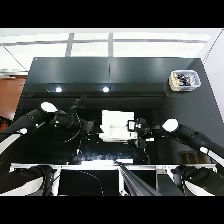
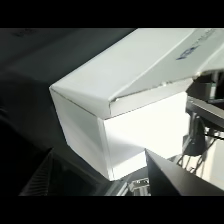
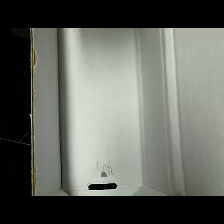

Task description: Fold the box and place the chain.

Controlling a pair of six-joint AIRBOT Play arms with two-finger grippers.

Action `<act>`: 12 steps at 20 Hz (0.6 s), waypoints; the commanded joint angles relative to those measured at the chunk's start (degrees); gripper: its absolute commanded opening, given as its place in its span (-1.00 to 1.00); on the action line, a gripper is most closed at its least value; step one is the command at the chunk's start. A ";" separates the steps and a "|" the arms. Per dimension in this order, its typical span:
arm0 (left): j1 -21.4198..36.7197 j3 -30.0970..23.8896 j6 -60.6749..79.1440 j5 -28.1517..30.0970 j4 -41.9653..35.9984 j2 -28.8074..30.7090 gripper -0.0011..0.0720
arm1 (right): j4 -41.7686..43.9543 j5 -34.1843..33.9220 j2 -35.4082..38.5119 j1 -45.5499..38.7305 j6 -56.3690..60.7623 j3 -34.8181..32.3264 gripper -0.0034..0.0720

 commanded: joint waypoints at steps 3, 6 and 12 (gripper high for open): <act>-5.07 0.04 -5.01 7.10 0.02 0.04 0.96 | 0.02 0.02 -0.02 0.00 0.02 -0.02 0.60; -7.56 0.33 -5.35 8.33 0.07 0.04 0.96 | 0.02 0.02 -0.02 0.00 0.02 -0.02 0.61; -10.34 4.26 -17.22 9.84 8.76 0.04 0.95 | 0.02 0.02 -0.02 0.00 0.02 -0.02 0.60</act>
